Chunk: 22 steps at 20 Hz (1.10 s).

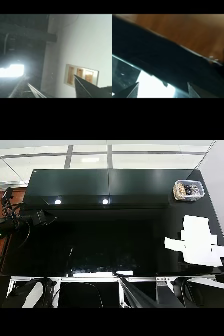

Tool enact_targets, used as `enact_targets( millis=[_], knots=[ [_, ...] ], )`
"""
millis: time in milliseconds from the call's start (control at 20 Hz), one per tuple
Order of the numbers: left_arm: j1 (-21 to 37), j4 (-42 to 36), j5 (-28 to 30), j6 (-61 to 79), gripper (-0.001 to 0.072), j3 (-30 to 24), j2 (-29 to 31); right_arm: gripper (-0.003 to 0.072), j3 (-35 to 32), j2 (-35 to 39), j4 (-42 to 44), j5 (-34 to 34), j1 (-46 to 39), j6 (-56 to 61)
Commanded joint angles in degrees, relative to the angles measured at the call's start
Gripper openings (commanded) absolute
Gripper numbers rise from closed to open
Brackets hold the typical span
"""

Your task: Fold the box and place the chain.

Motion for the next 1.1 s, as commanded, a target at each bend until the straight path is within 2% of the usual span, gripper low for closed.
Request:
enact_targets(
  millis=[0, 100, 200, 600, 650, 700, 1000, 1050],
  knots=[
    [0.0, -1.1, -1.1, -1.4, 0.0698, 0.0, 0.0, 0.0720, 9.4, -9.2, 11.5, 8.9, -1.0, -11.1],
    [0.0, -1.0, -0.2, -1.6, 0.0699, -0.1, 0.0, 0.0720, 12.3, -12.3, 10.5, 17.3, -0.7, -11.6],
    [0.1, -1.0, 1.2, -1.6, 0.0698, -0.1, 0.0, 0.0720, 12.3, -13.8, 6.9, 21.7, 0.1, -13.4],
    [0.1, 0.5, 3.0, -1.6, 0.0699, -0.1, 0.0, 0.0718, 12.1, -14.0, 5.2, 27.0, 1.0, -16.1],
    [0.1, 1.3, 2.9, -1.6, 0.0698, -0.1, 0.0, 0.0688, 12.1, -14.0, 4.3, 27.1, 1.3, -16.1],
    [0.1, 1.7, 2.7, -1.6, 0.0699, -0.1, 0.0, 0.0488, 12.0, -14.0, 4.1, 27.7, 1.5, -16.3],
    [0.1, 1.8, 2.7, -1.6, 0.0699, -0.2, 0.0, 0.0478, 7.8, -13.8, 3.2, 28.5, 5.0, -16.3],
    [0.1, 1.6, 2.7, -1.6, 0.0699, -0.2, 0.0, 0.0342, 7.5, -13.8, 2.7, 28.4, 6.2, -16.9]
  ],
)
